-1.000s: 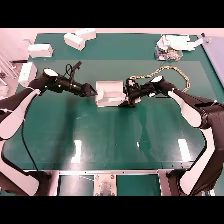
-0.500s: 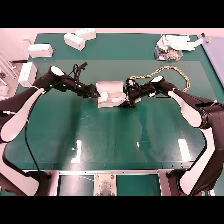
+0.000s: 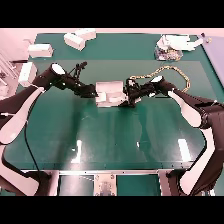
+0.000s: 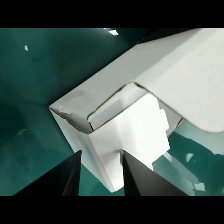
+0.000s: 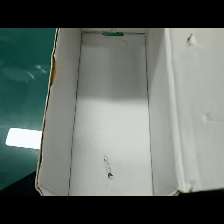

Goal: Fold the box and place the chain.

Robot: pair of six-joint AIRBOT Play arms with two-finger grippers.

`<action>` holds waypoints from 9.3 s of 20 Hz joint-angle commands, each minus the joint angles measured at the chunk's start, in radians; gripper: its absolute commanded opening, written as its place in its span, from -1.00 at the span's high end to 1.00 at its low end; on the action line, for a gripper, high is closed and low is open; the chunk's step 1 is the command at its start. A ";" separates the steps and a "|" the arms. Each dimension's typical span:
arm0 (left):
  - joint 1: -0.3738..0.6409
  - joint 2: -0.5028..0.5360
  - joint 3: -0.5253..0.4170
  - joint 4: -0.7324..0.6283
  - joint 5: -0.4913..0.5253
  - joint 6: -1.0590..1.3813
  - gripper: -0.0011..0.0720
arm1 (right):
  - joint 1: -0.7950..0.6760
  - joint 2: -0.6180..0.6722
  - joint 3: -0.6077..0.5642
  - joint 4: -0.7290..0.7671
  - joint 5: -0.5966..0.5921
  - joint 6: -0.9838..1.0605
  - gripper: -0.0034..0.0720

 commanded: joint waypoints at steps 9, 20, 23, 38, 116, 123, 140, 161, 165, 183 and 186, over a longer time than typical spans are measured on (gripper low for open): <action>-0.037 0.002 0.027 0.059 -0.013 -0.069 0.04 | 0.000 0.000 0.000 0.000 0.001 0.000 -0.66; -0.037 0.001 0.027 0.004 -0.027 -0.073 0.05 | 0.000 0.000 0.000 0.000 0.001 0.000 -0.66; -0.070 0.001 0.027 0.139 0.005 -0.222 0.05 | 0.000 0.000 0.000 0.000 0.001 0.001 -0.66; -0.200 0.001 0.038 0.445 0.159 -0.592 0.05 | 0.000 0.000 0.000 0.000 0.001 0.001 -0.66; -0.223 -0.040 0.417 0.570 -0.278 -0.674 -0.45 | 0.000 0.000 0.000 0.000 0.001 0.000 -0.66; -0.055 0.019 0.399 0.462 -0.296 -0.088 -0.45 | 0.000 0.000 0.000 0.000 0.001 0.000 -0.66; 0.102 0.019 -0.032 -0.003 -0.079 1.192 -1.00 | 0.000 0.000 0.000 0.003 0.001 0.000 -0.66; 0.109 -0.185 -0.038 -0.338 -0.091 1.544 -1.00 | 0.000 0.000 0.000 0.003 0.001 0.000 -0.66; 0.108 -0.204 -0.038 -0.363 -0.102 1.544 -1.00 | 0.000 0.000 0.000 0.003 0.001 0.000 -0.66; 0.071 -0.215 -0.022 -0.360 -0.040 1.611 -1.00 | 0.000 0.000 0.000 0.003 0.001 0.000 -0.66; 0.067 -0.218 -0.022 -0.360 -0.035 1.608 -1.00 | 0.000 0.000 0.000 0.003 0.001 0.000 -0.66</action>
